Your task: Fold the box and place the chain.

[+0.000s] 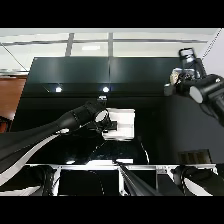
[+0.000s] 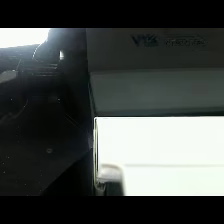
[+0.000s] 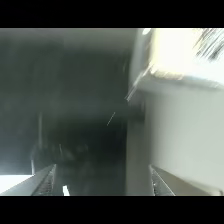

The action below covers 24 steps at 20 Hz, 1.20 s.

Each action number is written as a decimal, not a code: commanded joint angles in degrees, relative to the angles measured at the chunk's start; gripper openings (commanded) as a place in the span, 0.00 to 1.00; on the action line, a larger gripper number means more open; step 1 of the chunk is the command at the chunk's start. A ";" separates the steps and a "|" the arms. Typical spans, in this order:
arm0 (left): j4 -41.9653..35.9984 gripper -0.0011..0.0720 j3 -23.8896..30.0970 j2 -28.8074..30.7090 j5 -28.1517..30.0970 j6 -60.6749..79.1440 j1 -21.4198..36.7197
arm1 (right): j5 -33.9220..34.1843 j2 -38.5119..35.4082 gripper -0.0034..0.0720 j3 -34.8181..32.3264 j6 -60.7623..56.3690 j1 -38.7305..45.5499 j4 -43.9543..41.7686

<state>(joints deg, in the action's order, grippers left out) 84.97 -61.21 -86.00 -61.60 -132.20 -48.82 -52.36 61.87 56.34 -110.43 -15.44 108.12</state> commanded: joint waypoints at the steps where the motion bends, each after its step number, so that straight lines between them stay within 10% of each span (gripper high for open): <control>1: -0.02 0.06 -0.07 0.02 0.02 0.00 0.02 | 14.80 6.91 0.99 0.57 0.76 13.29 -8.79; 11: -0.20 0.06 -0.07 0.02 -0.15 0.00 0.02 | -4.26 43.34 0.98 40.61 -14.53 28.52 -39.74; 24: -0.20 0.06 -0.07 0.02 -0.13 0.00 0.02 | -3.08 48.68 0.83 41.44 -21.03 29.33 -40.57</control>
<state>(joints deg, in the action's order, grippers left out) 84.77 -61.21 -86.00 -61.73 -132.22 -48.82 -54.35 109.78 97.62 -131.13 13.85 67.81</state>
